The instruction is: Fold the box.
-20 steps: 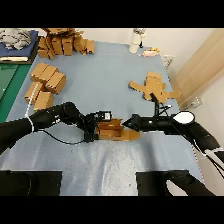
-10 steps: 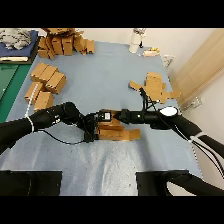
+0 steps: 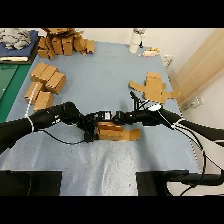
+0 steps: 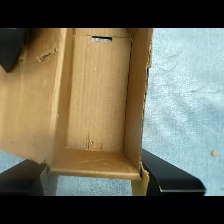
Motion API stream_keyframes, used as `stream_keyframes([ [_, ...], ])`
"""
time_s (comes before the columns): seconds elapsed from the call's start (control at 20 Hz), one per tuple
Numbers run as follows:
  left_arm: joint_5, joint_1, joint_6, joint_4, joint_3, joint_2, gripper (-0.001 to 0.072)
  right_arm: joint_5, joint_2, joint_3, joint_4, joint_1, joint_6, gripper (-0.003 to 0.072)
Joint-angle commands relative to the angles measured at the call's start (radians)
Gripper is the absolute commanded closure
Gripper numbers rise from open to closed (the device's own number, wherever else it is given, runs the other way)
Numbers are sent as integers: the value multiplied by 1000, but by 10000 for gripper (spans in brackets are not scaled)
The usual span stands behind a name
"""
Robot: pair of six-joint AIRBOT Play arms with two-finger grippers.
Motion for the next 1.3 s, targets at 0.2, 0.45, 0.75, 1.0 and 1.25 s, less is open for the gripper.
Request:
stream_keyframes([
  [0.2,11,1,0,0,0,0,229,10,-33,3,-45,1,-4,681],
  [0.45,11,0,0,0,0,0,229,53,47,13,-139,-35,-3,681],
  [0.75,9,0,0,0,0,0,229,155,440,87,-673,-179,-31,436],
  [1.0,11,0,0,0,0,0,229,348,519,64,-789,-95,-271,134],
  [1.25,9,0,0,0,0,0,229,266,457,-41,-787,84,-320,122],
])
